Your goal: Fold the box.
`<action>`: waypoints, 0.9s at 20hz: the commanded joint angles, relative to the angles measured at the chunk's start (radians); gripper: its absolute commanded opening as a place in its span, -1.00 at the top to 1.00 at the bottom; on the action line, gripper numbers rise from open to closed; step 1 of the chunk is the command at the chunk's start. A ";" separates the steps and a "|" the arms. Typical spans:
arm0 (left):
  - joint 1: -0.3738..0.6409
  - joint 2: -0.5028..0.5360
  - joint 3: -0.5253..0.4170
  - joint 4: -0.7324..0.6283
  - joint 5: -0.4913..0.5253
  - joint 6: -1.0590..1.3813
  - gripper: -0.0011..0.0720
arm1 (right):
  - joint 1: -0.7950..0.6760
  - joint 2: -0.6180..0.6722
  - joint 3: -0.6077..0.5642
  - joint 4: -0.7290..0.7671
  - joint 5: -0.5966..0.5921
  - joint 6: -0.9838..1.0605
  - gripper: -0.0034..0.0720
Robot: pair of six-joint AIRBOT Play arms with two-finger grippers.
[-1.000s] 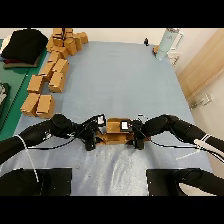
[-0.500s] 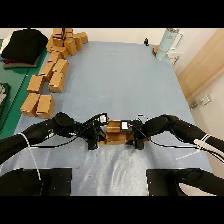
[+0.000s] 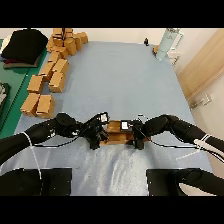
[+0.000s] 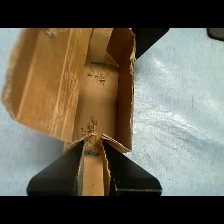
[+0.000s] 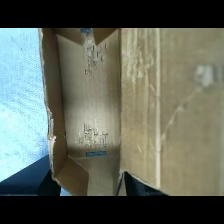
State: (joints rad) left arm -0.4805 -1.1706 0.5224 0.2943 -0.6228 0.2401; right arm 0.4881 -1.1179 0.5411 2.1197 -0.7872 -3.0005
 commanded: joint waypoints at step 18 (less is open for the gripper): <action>-0.010 0.087 0.000 0.197 -0.006 -0.222 0.94 | 0.000 0.000 0.000 0.000 0.000 0.000 -0.38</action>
